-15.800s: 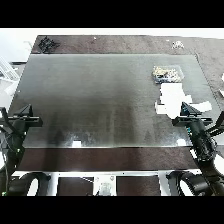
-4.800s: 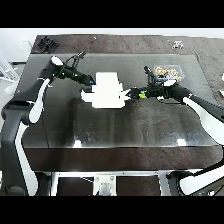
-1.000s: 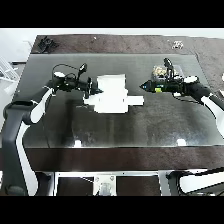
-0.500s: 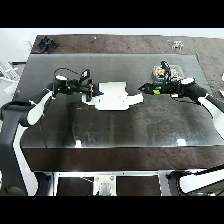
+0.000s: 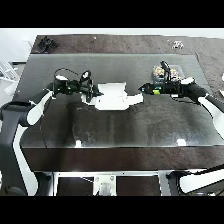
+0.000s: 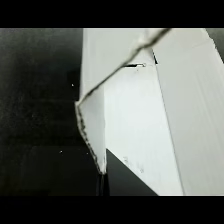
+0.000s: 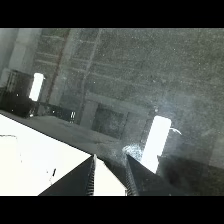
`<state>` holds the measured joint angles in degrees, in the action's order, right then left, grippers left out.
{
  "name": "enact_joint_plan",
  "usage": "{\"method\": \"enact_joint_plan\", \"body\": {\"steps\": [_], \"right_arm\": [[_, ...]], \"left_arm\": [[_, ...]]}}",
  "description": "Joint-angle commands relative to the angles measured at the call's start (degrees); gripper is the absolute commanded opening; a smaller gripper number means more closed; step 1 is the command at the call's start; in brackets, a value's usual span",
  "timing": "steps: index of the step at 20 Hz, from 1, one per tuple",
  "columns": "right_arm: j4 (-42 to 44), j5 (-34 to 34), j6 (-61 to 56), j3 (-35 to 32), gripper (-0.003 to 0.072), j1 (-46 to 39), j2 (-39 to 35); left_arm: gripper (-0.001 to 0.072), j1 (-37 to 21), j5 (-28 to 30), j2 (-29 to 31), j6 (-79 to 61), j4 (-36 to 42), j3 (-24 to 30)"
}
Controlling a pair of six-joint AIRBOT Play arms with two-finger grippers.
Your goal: Fold the box and place the chain.
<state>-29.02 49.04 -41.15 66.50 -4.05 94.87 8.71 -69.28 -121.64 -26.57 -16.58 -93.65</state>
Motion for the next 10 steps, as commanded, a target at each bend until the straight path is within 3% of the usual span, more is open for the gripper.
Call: {"method": "enact_joint_plan", "body": {"steps": [1,5,8,9,10], "right_arm": [[0.04,2.56,1.20,-0.02,0.0245,0.07,-1.22],[0.04,4.70,3.06,-6.32,0.0189,1.64,-10.84],[0.02,-1.31,9.66,-15.56,0.0197,4.20,-21.14],[0.04,-2.56,17.51,-18.12,0.0261,5.33,-23.47],[0.04,-2.60,26.62,-20.22,0.0449,6.54,-24.87]], "left_arm": [[0.0021,0.02,0.07,0.00,-0.04,-0.35,0.02],[0.0022,0.02,0.02,0.00,0.04,-0.33,0.00],[0.0021,0.02,0.07,0.00,0.13,-0.28,0.00],[0.0021,0.02,0.04,0.00,0.13,-0.28,0.00],[0.0022,0.02,0.04,0.00,0.13,-0.26,0.02]]}}
